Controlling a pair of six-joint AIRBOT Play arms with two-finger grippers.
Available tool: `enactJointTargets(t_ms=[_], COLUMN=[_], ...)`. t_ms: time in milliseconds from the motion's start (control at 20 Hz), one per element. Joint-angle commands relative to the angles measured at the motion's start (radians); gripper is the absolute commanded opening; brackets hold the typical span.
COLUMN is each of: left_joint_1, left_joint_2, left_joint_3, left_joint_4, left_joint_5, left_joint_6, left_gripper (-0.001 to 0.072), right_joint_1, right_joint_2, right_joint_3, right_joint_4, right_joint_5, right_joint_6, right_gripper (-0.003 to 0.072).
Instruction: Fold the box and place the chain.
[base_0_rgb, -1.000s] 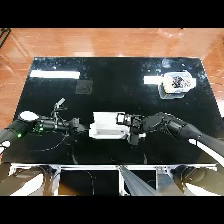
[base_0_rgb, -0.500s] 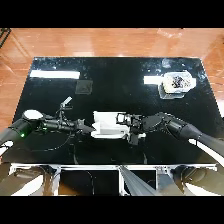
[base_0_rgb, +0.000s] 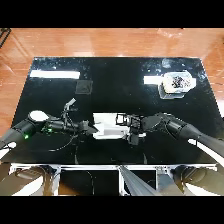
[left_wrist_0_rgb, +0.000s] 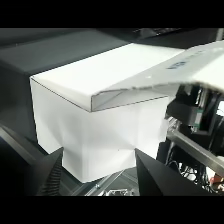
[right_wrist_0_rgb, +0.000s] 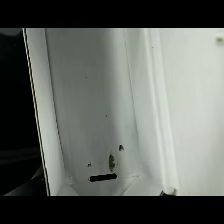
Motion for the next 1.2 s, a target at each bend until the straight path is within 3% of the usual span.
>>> enactJointTargets(t_ms=[0, 600, 950, 1150], left_joint_1=[-0.026, -0.132, -0.291, -0.322], left_joint_2=[0.0, 0.0, 0.0, 0.0], left_joint_3=[0.001, 0.098, 0.098, 0.099], left_joint_4=[0.013, 0.308, 0.356, 0.384], left_joint_5=[0.028, 0.083, 0.262, 0.285], left_joint_6=[-0.031, -0.284, -0.422, -0.486], left_gripper=[0.0569, 0.0568, 0.0557, 0.0555], right_joint_1=[0.031, 0.066, 0.066, 0.066], right_joint_2=[0.0, 0.0, 0.0, 0.0], right_joint_3=[0.0, 0.0, 0.0, 0.0], right_joint_4=[-0.04, -0.04, -0.04, -0.04], right_joint_5=[0.026, 0.063, 0.062, 0.061], right_joint_6=[-0.003, -0.002, 0.001, 0.002], right_gripper=[0.03, 0.03, 0.0299, 0.03])
